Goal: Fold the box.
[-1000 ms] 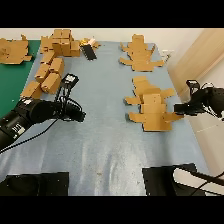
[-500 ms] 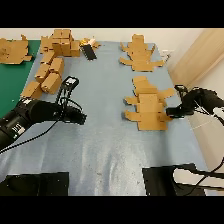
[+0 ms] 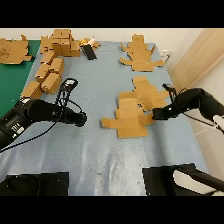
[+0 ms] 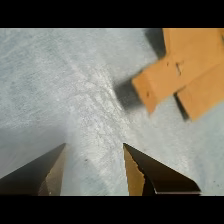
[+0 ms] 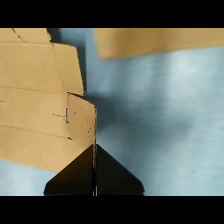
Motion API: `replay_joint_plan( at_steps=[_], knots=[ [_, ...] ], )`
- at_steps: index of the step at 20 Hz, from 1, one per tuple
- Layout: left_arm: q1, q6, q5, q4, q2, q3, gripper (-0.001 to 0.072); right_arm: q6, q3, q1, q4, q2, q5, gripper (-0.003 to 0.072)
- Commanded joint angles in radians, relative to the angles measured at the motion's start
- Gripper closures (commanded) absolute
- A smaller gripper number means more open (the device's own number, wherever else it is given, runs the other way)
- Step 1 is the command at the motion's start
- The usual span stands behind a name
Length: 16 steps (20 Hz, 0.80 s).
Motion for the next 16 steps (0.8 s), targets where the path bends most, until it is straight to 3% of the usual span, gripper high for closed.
replay_joint_plan(
  at_steps=[1, 4, 5, 6, 10, 16],
  knots=[
    [0.035, 0.000, -0.028, -0.003, 0.000, 0.001, 0.0167, -0.003, -0.150, 0.071, 0.110, 0.091, 0.093, 0.0688],
    [0.054, 0.000, -0.041, -0.003, 0.000, 0.001, 0.0167, -0.003, -0.251, 0.107, 0.123, 0.105, 0.147, 0.0685],
    [0.055, 0.001, -0.045, -0.003, 0.000, 0.001, 0.0167, -0.003, -0.266, 0.108, 0.122, 0.100, 0.157, 0.0604],
    [0.055, 0.002, -0.045, -0.003, 0.000, 0.001, 0.0167, -0.003, -0.270, 0.108, 0.119, 0.092, 0.172, 0.0475],
    [0.055, 0.001, -0.046, -0.003, 0.000, 0.001, 0.0168, -0.006, -0.267, 0.107, 0.118, 0.085, 0.254, 0.0470],
    [0.055, 0.034, -0.046, -0.045, -0.008, 0.001, 0.0168, -0.017, -0.268, 0.108, 0.140, 0.086, 0.256, 0.0488]
  ],
)
